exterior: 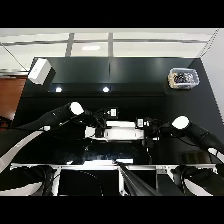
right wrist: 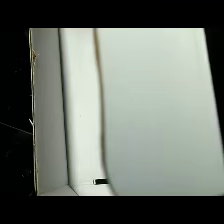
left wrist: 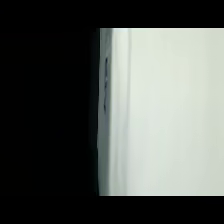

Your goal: Fold the box and place the chain.

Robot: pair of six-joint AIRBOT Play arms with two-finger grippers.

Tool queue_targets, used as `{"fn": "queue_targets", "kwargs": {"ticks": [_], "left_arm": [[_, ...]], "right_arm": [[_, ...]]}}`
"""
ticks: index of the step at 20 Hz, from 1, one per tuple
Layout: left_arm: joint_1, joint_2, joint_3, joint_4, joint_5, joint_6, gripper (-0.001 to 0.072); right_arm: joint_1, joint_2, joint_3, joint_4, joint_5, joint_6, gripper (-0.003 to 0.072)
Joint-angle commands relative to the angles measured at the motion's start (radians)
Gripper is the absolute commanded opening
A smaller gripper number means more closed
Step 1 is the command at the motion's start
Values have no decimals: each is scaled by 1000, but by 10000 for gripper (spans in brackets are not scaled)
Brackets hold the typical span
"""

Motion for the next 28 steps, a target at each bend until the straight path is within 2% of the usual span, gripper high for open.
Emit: {"fn": "queue_targets", "kwargs": {"ticks": [1, 15, 17, 18, 19, 20, 21, 22, 24, 27, 28], "left_arm": [[0, 0, 0, 0, 2, -2, 26], [0, 0, 0, 0, 0, -13, 34], [0, 0, 0, 0, 1, -25, 137], [0, 0, 0, 0, 1, -31, 185], [0, 0, 2, 0, -2, -31, 185], [0, 5, 5, 0, -2, -31, 225], [0, 16, 10, 0, -2, -31, 348], [2, 34, 14, 1, -2, -34, 436], [16, 87, 21, 27, -24, -96, 443], [51, 201, 21, 195, -135, -287, 439], [62, 241, 22, 266, -185, -377, 390]], "right_arm": [[0, -36, 0, -10, -13, 0, 712], [6, -46, 0, -13, -33, 4, 710], [27, -47, 0, -63, -33, 4, 461], [38, -50, -1, -79, -34, 4, 457], [42, -51, -1, -84, -37, 8, 457], [42, -51, -1, -84, -41, 11, 457], [42, -51, -1, -83, -44, 11, 457], [42, -51, -1, -83, -46, 11, 457], [42, -51, -1, -79, -47, 11, 457], [42, -51, -1, -79, -47, 11, 457], [42, -51, 0, -79, -48, 11, 457]]}}
